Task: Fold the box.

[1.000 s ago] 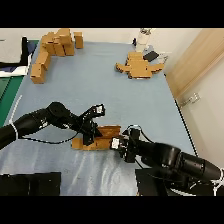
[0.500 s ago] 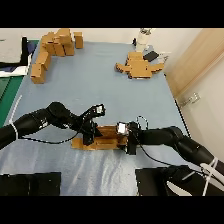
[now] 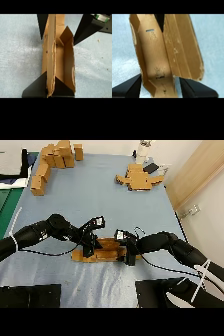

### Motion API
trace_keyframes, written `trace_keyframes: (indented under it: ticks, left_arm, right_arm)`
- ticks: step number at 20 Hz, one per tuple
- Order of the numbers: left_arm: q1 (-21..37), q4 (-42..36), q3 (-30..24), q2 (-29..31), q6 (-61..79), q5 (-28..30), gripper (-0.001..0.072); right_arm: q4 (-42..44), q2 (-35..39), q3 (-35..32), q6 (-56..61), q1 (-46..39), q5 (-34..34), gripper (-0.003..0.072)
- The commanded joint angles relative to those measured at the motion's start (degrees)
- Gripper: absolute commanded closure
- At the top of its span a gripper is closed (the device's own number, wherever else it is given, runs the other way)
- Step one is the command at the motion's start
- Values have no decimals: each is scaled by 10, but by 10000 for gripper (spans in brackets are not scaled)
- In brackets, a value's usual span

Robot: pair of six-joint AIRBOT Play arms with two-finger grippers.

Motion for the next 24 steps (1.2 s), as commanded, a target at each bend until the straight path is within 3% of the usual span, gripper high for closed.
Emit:
trace_keyframes:
  ticks: [1, 15, 18, 24]
  left_arm:
    - [0, 0, 0, 0, 0, 0, 698]
    - [0, 0, 0, 0, 0, 0, 698]
    - [0, 0, 0, 0, 0, 0, 698]
    - [0, 0, 0, 0, 0, 0, 698]
  right_arm:
    - [0, -22, 1, 2, 0, 0, -24]
    - [8, -70, 1, -91, 0, 17, -12]
    - [12, -72, 1, -91, 0, 17, 75]
    - [12, -72, 1, -91, 0, 17, 79]
